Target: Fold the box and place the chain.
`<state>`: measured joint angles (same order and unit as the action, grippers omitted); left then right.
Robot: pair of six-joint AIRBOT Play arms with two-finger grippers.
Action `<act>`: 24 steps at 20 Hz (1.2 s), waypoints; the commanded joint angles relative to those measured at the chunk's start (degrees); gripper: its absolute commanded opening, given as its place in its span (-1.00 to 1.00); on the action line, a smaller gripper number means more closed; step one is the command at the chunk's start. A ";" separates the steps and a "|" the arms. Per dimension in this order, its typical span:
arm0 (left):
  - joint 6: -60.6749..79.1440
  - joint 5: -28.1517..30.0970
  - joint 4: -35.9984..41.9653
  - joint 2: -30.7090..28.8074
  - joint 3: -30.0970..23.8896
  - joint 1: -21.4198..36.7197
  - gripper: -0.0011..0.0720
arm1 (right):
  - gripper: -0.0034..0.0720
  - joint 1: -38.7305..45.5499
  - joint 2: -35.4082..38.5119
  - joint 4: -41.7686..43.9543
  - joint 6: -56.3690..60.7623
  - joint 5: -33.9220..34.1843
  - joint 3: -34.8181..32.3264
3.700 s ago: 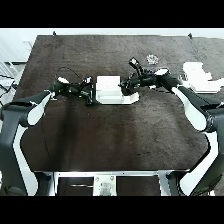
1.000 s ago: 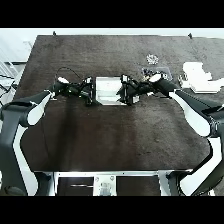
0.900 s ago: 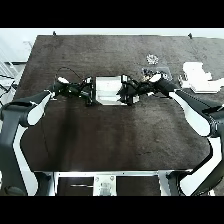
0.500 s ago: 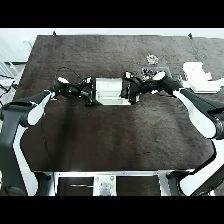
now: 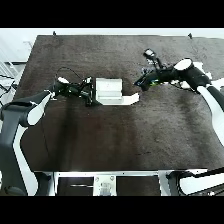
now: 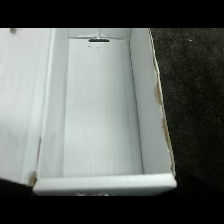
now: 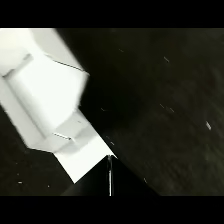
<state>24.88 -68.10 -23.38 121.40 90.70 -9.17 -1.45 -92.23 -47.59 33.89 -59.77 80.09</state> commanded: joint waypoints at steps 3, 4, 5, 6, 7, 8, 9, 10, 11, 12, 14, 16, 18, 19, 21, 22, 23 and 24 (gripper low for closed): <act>0.04 0.02 0.00 0.02 0.00 0.04 0.20 | -0.88 6.95 0.61 -2.19 18.29 0.13 -3.67; 0.04 0.00 0.00 0.02 0.00 0.04 0.20 | -0.88 7.13 0.39 -2.19 18.67 0.15 -4.83; 0.04 0.02 0.00 0.02 0.00 0.04 0.20 | -0.88 7.06 0.11 -2.16 18.73 0.13 -6.03; 0.04 0.00 0.00 0.02 0.00 0.04 0.20 | -0.88 6.69 -0.39 -2.12 19.34 0.17 -7.04; 0.04 0.02 0.00 0.02 0.00 0.04 0.20 | -0.88 6.29 -1.11 -2.16 19.69 0.15 -7.89; 0.04 0.02 0.00 0.02 0.00 0.04 0.20 | -0.88 5.95 -2.16 -2.03 19.69 0.20 -8.39; 0.04 0.00 0.00 0.02 0.00 0.04 0.20 | -0.89 5.46 -3.48 -1.42 20.13 0.17 -8.52; 0.04 0.00 0.00 0.02 0.00 0.04 0.20 | -0.88 4.87 -4.74 -0.44 20.13 0.15 -8.55; 0.04 0.00 0.00 0.02 0.00 0.04 0.20 | -0.88 3.78 -5.97 0.92 20.11 0.15 -8.55; 0.04 0.00 0.00 0.02 0.00 0.04 0.20 | -0.88 2.54 -7.06 2.01 20.09 0.20 -8.55; 0.04 0.02 0.00 0.02 0.00 0.04 0.20 | -0.88 -0.17 -8.90 3.13 20.06 0.20 -8.50; 0.04 0.02 0.00 0.02 0.00 0.04 0.20 | -0.88 -2.29 -9.42 4.28 20.06 0.63 -8.46; 0.04 0.00 0.00 0.02 0.00 0.04 0.20 | -0.88 -3.34 -9.33 5.33 20.04 0.83 -7.34; 0.04 0.00 0.00 0.02 0.00 0.04 0.20 | -0.88 -3.72 -9.16 5.57 20.02 0.83 -6.51; 0.04 0.02 0.00 0.02 0.00 0.04 0.20 | -0.88 -4.28 -8.24 5.60 20.06 0.81 -5.33; 0.04 0.02 0.00 0.02 0.00 0.04 0.20 | -0.88 -4.55 -7.54 5.57 20.09 0.83 -5.16; 0.04 0.02 0.00 0.02 0.00 0.04 0.20 | -0.88 -4.61 -6.69 5.62 20.09 0.81 -5.16; 0.04 0.02 0.00 0.02 0.00 0.04 0.20 | -0.88 -4.59 -6.08 5.60 20.06 0.79 -5.16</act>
